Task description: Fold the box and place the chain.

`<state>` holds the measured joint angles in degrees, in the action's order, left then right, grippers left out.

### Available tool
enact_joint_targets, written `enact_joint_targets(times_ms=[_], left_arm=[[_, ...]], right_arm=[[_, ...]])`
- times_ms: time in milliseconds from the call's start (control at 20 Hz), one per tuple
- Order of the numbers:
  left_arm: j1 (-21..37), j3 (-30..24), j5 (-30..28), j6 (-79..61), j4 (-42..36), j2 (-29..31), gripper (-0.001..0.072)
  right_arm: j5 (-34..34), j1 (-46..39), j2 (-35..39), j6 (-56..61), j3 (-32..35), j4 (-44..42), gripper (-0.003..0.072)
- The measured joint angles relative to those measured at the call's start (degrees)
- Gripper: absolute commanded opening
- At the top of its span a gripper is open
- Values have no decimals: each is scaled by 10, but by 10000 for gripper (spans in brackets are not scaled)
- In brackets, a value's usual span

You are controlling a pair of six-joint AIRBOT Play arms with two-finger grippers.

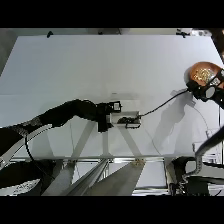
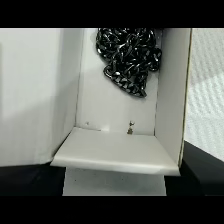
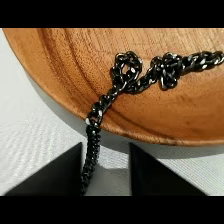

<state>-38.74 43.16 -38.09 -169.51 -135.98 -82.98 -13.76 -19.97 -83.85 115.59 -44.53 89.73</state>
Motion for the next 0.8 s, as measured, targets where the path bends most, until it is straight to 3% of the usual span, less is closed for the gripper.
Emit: enact_joint_targets(times_ms=[50,400,800], left_arm=[[0,0,0,0,0,0,274],[0,0,0,0,0,0,274],[0,0,0,0,0,0,274]], right_arm=[[3,0,-4,0,0,0,13],[-13,22,23,-28,0,-2,13],[-103,184,264,-149,0,-2,14]])
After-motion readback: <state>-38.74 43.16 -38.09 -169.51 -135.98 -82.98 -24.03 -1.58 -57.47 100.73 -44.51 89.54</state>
